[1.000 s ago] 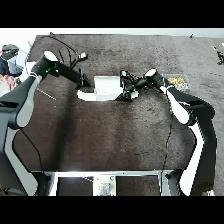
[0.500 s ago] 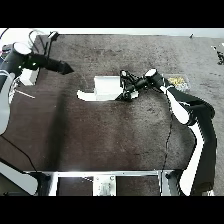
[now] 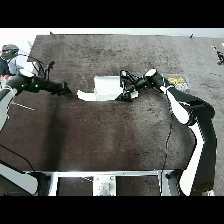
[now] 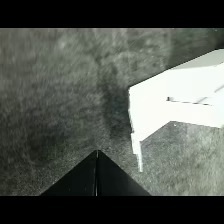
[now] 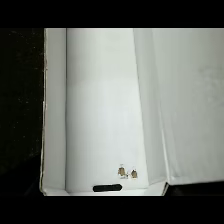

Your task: Fold the box and place the chain.

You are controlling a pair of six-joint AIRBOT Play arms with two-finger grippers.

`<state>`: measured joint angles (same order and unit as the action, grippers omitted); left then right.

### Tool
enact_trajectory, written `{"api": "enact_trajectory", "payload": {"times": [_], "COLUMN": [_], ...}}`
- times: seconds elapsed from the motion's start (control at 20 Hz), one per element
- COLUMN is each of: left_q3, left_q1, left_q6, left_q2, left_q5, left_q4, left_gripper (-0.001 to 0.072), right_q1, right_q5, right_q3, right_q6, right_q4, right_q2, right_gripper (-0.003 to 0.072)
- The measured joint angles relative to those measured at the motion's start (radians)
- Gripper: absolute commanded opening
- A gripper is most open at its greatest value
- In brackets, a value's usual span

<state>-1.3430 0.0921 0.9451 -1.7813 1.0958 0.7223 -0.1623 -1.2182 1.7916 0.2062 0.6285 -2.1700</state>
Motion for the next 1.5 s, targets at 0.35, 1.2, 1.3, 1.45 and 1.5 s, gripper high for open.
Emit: {"api": "enact_trajectory", "payload": {"times": [0.35, 1.2, 1.3, 1.45, 1.5], "left_q3": [0.097, 0.097, 0.075, 0.034, 0.018], "left_q1": [-0.093, -0.159, -0.174, -0.199, -0.208], "left_q6": [0.005, -0.134, -0.129, -0.066, -0.038], "left_q2": [-0.004, -0.032, -0.032, -0.032, -0.032], "left_q5": [-0.077, -0.029, -0.032, -0.043, -0.05], "left_q4": [-0.091, -0.416, -0.403, -0.341, -0.315], "left_gripper": [0.001, 0.0407, 0.0407, 0.0407, 0.0407], "right_q1": [0.0, 0.0, 0.0, 0.0, 0.0], "right_q5": [0.0, 0.0, 0.0, 0.0, 0.0], "right_q3": [0.0, 0.0, 0.0, 0.0, 0.0], "right_q6": [0.0, 0.0, 0.0, 0.0, 0.0], "right_q4": [0.0, 0.0, 0.0, 0.0, 0.0], "right_q2": [0.0, 0.0, 0.0, 0.0, 0.0], "right_gripper": [0.0451, 0.0451, 0.0451, 0.0451, 0.0451]}}
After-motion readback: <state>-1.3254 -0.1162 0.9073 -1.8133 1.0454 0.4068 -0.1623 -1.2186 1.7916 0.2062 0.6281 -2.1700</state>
